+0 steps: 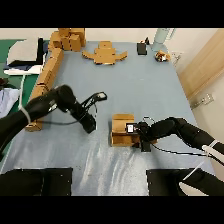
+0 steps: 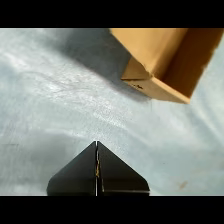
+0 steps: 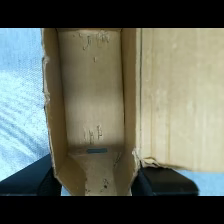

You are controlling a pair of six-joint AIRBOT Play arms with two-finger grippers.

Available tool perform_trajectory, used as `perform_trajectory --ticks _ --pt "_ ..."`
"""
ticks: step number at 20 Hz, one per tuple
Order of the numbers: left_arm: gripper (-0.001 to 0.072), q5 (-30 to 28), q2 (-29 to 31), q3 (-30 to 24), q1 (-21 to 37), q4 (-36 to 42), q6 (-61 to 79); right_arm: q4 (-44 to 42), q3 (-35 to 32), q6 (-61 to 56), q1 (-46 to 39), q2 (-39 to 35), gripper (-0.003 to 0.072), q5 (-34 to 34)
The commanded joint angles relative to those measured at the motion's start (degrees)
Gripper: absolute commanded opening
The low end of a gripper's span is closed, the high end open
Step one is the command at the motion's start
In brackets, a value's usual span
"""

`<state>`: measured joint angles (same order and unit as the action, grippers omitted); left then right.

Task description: Fold the box.

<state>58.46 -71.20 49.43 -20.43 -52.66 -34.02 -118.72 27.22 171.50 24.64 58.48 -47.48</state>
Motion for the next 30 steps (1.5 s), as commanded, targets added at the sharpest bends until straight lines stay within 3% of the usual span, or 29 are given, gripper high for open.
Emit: perform_trajectory --ticks 1,5,9,30 --pt "0.0678 -10.6 5.1 -11.6 -0.2 10.5 29.8 0.0 0.0 0.0 0.0 0.0 0.0495 0.0" --pt "0.0677 -15.1 4.4 -13.8 -3.7 17.8 34.8 0.0 0.0 0.0 0.0 0.0 0.0495 0.0" --pt "0.0677 -22.6 1.9 -13.8 -9.3 18.4 34.9 0.0 0.0 0.0 0.0 0.0 0.0495 0.0" --pt "0.0677 -24.0 -0.6 -13.2 -14.0 22.7 37.9 0.0 0.0 0.0 0.0 0.0 0.0495 0.0"
